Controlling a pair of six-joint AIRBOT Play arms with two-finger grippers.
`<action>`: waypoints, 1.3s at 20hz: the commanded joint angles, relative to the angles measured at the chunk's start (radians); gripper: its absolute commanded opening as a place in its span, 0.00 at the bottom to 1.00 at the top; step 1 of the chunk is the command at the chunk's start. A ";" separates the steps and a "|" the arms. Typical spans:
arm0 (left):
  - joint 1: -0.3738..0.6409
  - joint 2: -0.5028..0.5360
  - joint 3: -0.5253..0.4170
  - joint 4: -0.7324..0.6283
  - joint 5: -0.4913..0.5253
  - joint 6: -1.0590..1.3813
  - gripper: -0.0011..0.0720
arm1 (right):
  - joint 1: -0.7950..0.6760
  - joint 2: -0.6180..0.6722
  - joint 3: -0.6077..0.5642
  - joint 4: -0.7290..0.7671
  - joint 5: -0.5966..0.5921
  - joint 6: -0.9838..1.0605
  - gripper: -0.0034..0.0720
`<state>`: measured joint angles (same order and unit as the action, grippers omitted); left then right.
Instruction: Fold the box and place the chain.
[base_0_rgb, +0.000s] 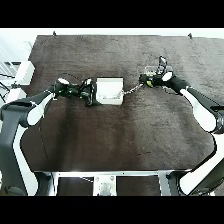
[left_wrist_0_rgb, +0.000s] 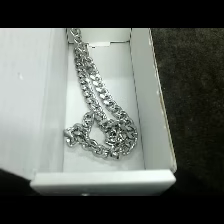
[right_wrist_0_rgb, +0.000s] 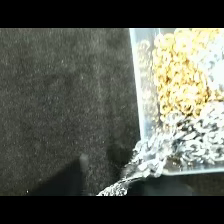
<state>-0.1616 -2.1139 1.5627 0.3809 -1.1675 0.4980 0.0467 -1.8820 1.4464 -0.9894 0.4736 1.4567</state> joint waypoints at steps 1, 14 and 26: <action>0.000 0.001 0.001 0.000 0.000 0.000 0.49 | 0.003 -0.006 0.010 0.004 -0.030 0.000 0.07; 0.000 0.001 0.001 0.000 0.000 0.000 0.49 | 0.156 0.594 0.016 -0.105 0.249 -0.159 0.06; 0.000 0.001 0.001 0.000 0.000 0.000 0.49 | 0.397 0.647 -0.012 -0.107 0.304 -0.148 0.06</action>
<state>-0.1616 -2.1139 1.5627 0.3809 -1.1679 0.4980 0.3939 -1.2331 1.4445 -1.0958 0.7921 1.3022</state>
